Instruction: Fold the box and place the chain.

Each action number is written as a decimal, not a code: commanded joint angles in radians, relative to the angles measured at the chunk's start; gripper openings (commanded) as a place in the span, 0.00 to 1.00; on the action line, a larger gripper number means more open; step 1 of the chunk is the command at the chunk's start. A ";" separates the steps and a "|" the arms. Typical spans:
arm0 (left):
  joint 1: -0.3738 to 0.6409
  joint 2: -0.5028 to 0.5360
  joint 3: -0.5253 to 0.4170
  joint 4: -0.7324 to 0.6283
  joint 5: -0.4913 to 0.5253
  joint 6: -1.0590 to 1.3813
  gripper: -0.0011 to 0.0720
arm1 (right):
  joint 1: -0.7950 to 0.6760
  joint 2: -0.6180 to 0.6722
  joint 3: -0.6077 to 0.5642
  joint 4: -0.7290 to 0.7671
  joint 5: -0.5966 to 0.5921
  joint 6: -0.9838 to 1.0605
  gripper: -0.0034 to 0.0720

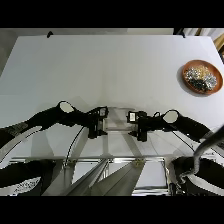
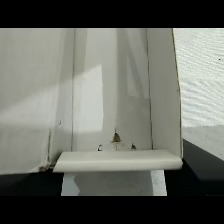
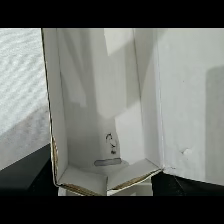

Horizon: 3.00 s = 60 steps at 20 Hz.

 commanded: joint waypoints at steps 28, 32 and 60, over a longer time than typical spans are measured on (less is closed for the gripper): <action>-0.002 -0.003 -0.001 0.005 0.011 -0.002 0.39 | 0.000 0.014 0.000 -0.018 0.002 0.014 0.99; -0.002 -0.003 -0.001 0.005 0.011 -0.002 0.39 | 0.000 0.100 0.000 -0.114 0.001 0.097 0.99; -0.002 -0.003 -0.001 0.005 0.011 -0.002 0.39 | 0.000 0.098 0.000 0.173 -0.314 0.647 0.05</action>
